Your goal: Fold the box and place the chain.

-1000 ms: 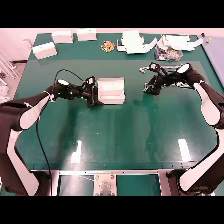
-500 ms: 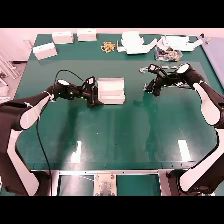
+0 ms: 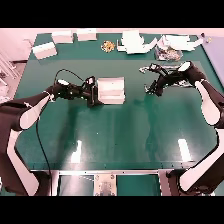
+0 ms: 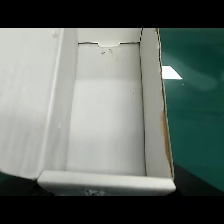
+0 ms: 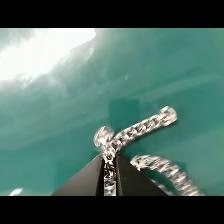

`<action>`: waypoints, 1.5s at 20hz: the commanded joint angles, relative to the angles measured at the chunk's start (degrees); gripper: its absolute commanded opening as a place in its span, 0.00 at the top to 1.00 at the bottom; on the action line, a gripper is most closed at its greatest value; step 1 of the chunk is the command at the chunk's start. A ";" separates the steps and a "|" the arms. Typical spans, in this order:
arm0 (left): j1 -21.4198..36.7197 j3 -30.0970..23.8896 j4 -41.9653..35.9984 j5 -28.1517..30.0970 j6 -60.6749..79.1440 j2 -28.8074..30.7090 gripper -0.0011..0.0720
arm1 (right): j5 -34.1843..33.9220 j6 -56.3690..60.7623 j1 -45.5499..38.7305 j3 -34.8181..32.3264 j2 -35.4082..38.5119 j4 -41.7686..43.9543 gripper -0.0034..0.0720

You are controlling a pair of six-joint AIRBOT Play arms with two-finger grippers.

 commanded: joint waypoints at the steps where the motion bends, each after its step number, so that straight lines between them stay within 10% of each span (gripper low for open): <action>1: 0.02 0.00 0.02 0.04 0.02 0.04 0.28 | 2.51 1.68 0.09 0.63 2.82 3.37 0.95; 22: 0.02 0.00 0.02 0.07 0.02 0.04 0.28 | 7.21 11.52 16.04 0.72 24.39 7.08 0.95; 30: 0.02 0.00 0.02 0.04 0.02 0.04 0.28 | -9.03 13.46 26.14 2.54 30.10 7.06 0.95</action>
